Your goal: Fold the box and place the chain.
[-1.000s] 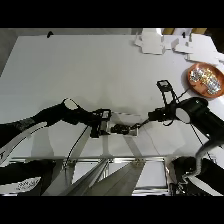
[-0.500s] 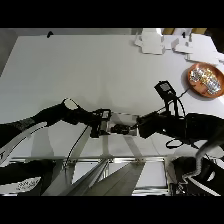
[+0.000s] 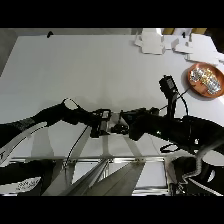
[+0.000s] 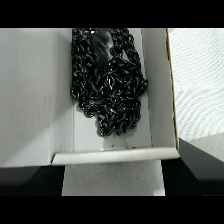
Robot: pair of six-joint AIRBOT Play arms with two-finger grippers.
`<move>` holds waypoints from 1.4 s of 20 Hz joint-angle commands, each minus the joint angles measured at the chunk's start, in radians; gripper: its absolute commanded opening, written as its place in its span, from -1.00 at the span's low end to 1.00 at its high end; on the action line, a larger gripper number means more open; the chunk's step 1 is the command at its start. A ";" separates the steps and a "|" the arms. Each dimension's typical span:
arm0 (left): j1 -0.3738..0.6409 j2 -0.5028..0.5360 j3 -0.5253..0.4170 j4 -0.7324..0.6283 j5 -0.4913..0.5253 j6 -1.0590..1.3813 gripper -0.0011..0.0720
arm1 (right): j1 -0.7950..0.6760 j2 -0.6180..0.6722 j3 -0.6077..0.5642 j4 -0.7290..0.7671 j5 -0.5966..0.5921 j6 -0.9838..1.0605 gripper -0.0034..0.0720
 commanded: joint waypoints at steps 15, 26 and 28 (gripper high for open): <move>0.001 0.001 0.001 0.000 0.000 0.000 -0.23 | -0.001 -0.217 0.009 -0.080 0.241 -0.014 -0.44; 0.001 0.001 0.001 0.000 0.000 0.000 -0.23 | -0.433 -0.265 0.215 -0.328 0.584 -0.041 -0.86; 0.001 0.001 0.001 0.000 0.000 0.000 -0.23 | -0.450 -0.309 0.186 -0.341 0.581 -0.041 -0.86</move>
